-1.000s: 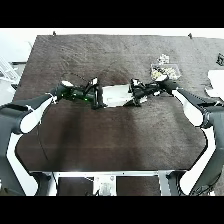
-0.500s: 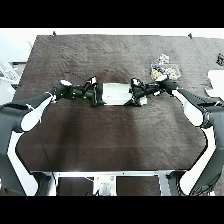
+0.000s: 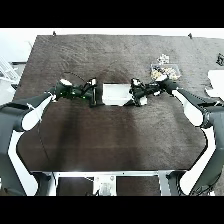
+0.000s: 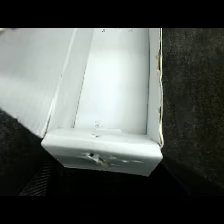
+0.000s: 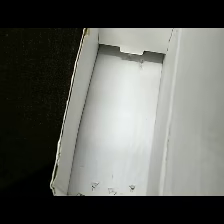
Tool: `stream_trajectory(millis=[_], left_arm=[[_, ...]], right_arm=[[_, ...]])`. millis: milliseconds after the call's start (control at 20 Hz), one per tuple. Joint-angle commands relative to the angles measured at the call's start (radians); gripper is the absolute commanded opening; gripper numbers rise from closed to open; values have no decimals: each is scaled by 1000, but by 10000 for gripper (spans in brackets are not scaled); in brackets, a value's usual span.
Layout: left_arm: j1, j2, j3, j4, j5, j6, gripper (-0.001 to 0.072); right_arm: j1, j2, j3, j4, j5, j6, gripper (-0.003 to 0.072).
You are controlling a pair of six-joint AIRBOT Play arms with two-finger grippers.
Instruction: Fold the box and place the chain.
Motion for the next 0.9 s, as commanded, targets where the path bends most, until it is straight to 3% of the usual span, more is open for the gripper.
stream_trajectory(millis=[0, 850], left_arm=[[-6, 0, 1, 4, -1, 29, 720], [-37, 0, 1, -26, 45, 35, 720]], right_arm=[[1, 0, 0, 1, -1, 0, 580], [1, 0, 0, 1, -1, 0, 580]])
